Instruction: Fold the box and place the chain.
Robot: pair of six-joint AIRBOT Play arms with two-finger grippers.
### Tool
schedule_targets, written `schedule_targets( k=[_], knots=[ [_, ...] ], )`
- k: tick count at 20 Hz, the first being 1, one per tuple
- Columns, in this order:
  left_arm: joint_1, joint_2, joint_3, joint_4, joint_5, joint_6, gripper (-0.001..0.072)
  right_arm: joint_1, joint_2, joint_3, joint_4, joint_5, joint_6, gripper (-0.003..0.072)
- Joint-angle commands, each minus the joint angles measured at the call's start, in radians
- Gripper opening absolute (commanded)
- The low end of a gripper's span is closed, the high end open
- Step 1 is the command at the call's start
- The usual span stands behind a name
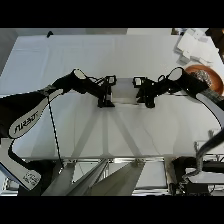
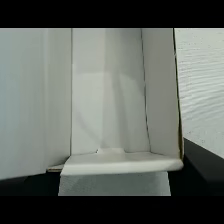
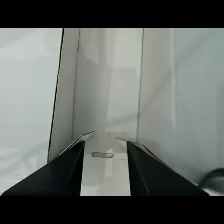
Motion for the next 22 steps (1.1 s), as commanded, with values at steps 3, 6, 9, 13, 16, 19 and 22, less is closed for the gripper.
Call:
schedule_targets(
  k=[3, 6, 9, 13, 16, 19, 22],
  knots=[
    [0.000, 0.000, -0.001, 0.000, 0.001, 0.001, 0.0278, 0.005, 0.000, 0.001, 0.002, -0.032, 0.052, 0.0354],
    [0.000, -0.001, -0.001, 0.000, 0.001, 0.001, 0.0278, 0.004, 0.001, 0.001, -0.027, -0.031, 0.054, 0.0232],
    [0.000, -0.001, -0.001, 0.000, 0.001, 0.001, 0.0278, 0.004, 0.043, 0.001, -0.097, -0.033, 0.117, 0.0010],
    [0.000, 0.000, -0.001, 0.000, 0.001, 0.001, 0.0278, -0.035, 0.171, 0.001, -0.162, -0.011, 0.300, 0.0010],
    [0.000, -0.001, -0.001, 0.000, 0.001, 0.001, 0.0278, -0.129, 0.274, 0.001, -0.161, 0.048, 0.504, 0.0010],
    [0.000, 0.000, -0.001, 0.000, 0.001, 0.001, 0.0278, -0.296, 0.314, 0.001, -0.161, 0.084, 0.809, 0.0007],
    [0.000, 0.000, -0.001, 0.000, 0.001, 0.001, 0.0278, -0.457, 0.301, -0.022, -0.162, 0.162, 1.055, 0.0005]
  ],
)
